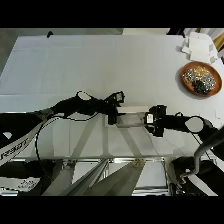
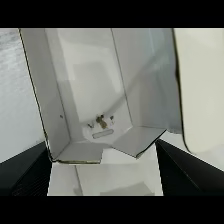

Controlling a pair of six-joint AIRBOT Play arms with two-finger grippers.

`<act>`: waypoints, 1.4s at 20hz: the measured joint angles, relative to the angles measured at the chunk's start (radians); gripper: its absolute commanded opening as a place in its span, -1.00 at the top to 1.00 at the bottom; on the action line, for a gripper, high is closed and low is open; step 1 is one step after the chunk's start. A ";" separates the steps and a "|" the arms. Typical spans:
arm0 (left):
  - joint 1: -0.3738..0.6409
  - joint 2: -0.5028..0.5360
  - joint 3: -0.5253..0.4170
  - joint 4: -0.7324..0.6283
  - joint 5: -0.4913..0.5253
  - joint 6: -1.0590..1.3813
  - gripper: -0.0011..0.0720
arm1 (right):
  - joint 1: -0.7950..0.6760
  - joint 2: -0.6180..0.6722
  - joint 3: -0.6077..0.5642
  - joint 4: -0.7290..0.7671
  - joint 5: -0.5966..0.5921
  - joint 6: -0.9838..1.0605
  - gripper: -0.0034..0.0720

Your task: Fold the box and place the chain.

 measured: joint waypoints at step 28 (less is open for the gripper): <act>0.000 0.000 0.000 0.000 0.000 0.000 0.94 | -0.179 -0.426 0.202 0.231 0.301 -0.336 -0.93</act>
